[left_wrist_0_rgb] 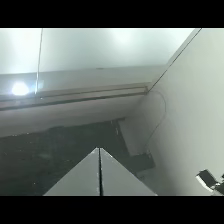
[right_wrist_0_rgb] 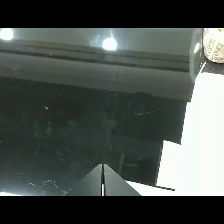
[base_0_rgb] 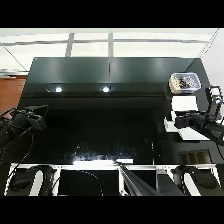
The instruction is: Fold the box and place the chain.
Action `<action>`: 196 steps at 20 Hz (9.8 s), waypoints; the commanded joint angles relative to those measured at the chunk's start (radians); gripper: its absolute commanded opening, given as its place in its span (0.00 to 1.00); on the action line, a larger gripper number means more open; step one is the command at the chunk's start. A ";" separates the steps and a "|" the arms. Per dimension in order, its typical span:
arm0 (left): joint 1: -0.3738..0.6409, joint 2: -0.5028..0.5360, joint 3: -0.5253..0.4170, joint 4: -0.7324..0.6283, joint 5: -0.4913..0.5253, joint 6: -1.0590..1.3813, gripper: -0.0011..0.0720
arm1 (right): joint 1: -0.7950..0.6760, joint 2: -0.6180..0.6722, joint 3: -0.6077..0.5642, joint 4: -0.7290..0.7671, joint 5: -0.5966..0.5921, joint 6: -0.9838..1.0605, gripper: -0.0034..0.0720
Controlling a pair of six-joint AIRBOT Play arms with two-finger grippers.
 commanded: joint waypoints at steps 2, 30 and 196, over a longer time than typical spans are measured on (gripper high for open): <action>-0.001 0.001 0.000 0.000 0.000 0.000 0.05 | 0.000 0.000 0.000 0.000 0.000 0.000 0.06; -0.101 -0.278 -0.002 -0.329 0.301 0.029 0.90 | -0.232 -0.233 0.088 0.167 -0.644 0.005 0.25; -0.713 -1.027 0.157 -0.313 0.175 1.282 0.05 | 0.724 -0.509 0.106 0.118 -0.176 -0.685 0.89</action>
